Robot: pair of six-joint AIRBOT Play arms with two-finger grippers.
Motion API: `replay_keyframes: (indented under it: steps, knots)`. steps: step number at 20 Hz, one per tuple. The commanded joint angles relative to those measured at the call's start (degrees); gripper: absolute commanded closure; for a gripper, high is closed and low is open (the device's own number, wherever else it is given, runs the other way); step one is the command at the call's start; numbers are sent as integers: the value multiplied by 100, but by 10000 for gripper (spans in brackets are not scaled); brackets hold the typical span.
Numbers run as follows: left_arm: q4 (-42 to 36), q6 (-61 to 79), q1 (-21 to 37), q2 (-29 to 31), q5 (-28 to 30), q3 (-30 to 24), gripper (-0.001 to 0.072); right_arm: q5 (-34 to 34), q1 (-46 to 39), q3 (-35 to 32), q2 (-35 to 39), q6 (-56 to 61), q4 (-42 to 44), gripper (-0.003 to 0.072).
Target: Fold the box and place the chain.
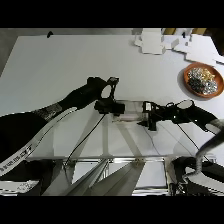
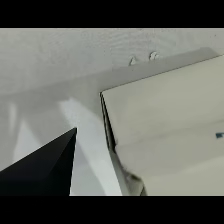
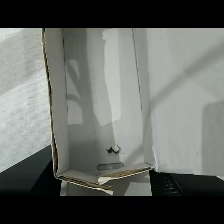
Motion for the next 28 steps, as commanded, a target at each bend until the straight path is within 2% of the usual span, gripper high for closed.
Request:
replay_keyframes:
  steps: [1,2,4,7,8,9,10,11,14,15,17,22,27,28]
  knots:
    - [96,-295,-85,-92,83,-2,226,2,0,0,2,2,0,281]
    - [114,-391,-118,-122,81,-2,230,2,0,0,2,2,0,281]
    - [116,-535,-190,-186,39,-2,315,2,0,0,2,2,0,281]
    - [133,-844,-240,-201,42,-2,514,2,0,0,2,2,0,281]
    - [146,-918,-258,-201,39,-2,526,2,0,0,2,2,0,281]
    - [179,-916,-267,-201,35,-2,638,2,0,0,2,2,0,281]
    - [208,-916,-284,-201,15,-2,692,2,0,0,2,2,0,281]
    - [243,-920,-295,-201,-9,-2,701,2,0,0,2,2,0,281]
    - [354,-1108,-306,-201,-74,-2,700,2,0,0,2,2,0,281]
    - [352,-1106,-306,-195,-74,-2,671,0,0,0,2,2,0,281]
    - [348,-1104,-297,-164,-111,-2,404,0,0,0,2,2,0,281]
    - [304,-358,-57,238,-358,0,362,2,0,0,2,2,0,281]
    - [306,1646,457,1209,-898,-2,354,2,0,0,2,2,0,281]
    - [297,2251,551,1388,-1027,-2,249,2,0,0,2,2,0,281]
